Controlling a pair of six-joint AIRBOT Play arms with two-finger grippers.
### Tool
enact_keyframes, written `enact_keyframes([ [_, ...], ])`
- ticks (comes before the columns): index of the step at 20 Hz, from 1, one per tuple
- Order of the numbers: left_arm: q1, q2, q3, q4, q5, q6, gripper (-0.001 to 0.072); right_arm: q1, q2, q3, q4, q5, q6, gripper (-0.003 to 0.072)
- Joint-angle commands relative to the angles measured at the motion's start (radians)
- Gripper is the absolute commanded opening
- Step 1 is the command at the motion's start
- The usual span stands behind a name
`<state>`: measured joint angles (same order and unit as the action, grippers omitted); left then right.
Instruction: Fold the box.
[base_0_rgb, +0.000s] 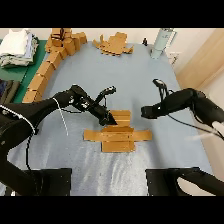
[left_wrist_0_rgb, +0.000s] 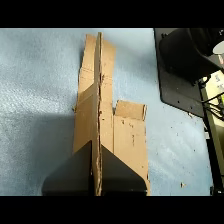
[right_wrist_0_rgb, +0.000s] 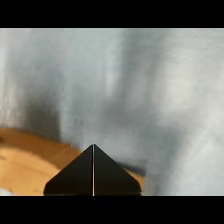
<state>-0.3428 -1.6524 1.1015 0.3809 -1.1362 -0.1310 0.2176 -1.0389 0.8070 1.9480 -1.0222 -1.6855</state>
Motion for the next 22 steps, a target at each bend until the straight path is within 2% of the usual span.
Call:
enact_keyframes([
  [1, 0.0, -0.001, 0.0, 0.001, 0.001, 0.0, 0.0013, 0.238, 0.164, -0.065, -0.187, -0.042, 0.107, 0.0005],
  [5, 0.0, -0.001, 0.0, 0.001, 0.001, 0.0, 0.0013, 0.597, 0.34, -0.242, -0.266, 0.027, 0.148, 0.0017],
  [6, 0.0, -0.001, 0.0, 0.001, 0.001, 0.0, 0.0013, 0.676, 0.356, -0.28, -0.276, 0.048, 0.133, 0.0203],
  [7, 0.0, -0.001, 0.0, 0.001, 0.001, 0.0, 0.0013, 0.738, 0.356, -0.308, -0.306, 0.064, 0.105, 0.0457],
  [8, 0.0, -0.001, 0.0, 0.001, 0.001, 0.0, 0.0013, 0.787, 0.346, -0.331, -0.353, 0.083, 0.086, 0.055],
  [9, 0.0, -0.001, 0.0, 0.001, 0.001, 0.0, 0.0013, 0.826, 0.327, -0.347, -0.413, 0.106, 0.07, 0.0579],
  [12, 0.0, -0.001, 0.0, 0.001, 0.001, 0.0, 0.0013, 0.865, 0.243, -0.351, -0.548, 0.169, 0.068, 0.0579],
  [17, 0.0, -0.001, 0.0, 0.001, 0.001, 0.0, 0.0013, 0.865, 0.128, -0.351, -0.632, 0.271, 0.069, 0.0578],
  [22, 0.0, -0.001, 0.0, 0.001, 0.0, 0.0, 0.0013, 0.865, 0.121, -0.32, -0.843, 0.273, 0.177, 0.0576],
])
